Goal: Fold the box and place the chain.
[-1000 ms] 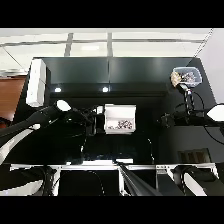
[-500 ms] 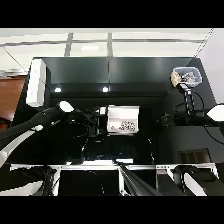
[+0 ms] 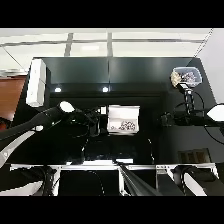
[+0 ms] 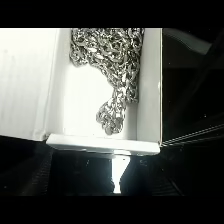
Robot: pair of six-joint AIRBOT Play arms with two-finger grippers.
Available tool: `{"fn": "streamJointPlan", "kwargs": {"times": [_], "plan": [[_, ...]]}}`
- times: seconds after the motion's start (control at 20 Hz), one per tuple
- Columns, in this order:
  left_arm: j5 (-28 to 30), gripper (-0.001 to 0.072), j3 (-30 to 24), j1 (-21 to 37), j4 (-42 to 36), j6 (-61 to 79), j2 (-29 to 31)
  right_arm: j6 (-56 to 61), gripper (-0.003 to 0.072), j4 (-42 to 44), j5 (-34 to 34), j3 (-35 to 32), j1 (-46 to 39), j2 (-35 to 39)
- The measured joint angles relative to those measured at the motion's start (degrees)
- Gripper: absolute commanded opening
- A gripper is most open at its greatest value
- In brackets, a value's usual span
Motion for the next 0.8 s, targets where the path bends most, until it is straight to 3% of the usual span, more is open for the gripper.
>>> {"fn": "streamJointPlan", "kwargs": {"times": [0.8], "plan": [[0.8, 0.0685, 0.0, -1.9, 0.2, 0.0, 0.0, 0.0, 0.0304, 0.0, -0.4, 0.0, 0.0, 0.0]]}}
